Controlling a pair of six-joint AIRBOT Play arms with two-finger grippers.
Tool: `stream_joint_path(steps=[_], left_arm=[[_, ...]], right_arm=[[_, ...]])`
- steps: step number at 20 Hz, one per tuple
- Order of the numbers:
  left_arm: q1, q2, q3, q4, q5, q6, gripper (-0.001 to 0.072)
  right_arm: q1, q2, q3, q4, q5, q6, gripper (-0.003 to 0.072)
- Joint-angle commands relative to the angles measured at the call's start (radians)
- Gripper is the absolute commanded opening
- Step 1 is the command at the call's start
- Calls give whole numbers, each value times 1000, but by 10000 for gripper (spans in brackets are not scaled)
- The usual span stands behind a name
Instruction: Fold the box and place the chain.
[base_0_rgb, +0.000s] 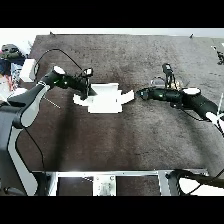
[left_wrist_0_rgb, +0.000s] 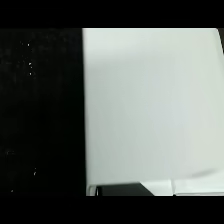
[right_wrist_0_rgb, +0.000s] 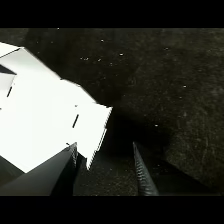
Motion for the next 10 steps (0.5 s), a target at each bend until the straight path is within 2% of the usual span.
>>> stream_joint_path(steps=[1,2,3,10], left_arm=[[0,-1,-2,20,8,18,13],[0,-1,-2,20,5,18,13],[0,-1,-2,19,5,18,13],[0,-1,-2,4,5,18,13]], right_arm=[[11,1,0,-37,32,-40,412],[18,1,0,-75,44,-58,523],[31,1,0,-112,46,-83,547],[145,0,0,-152,37,-415,548]])
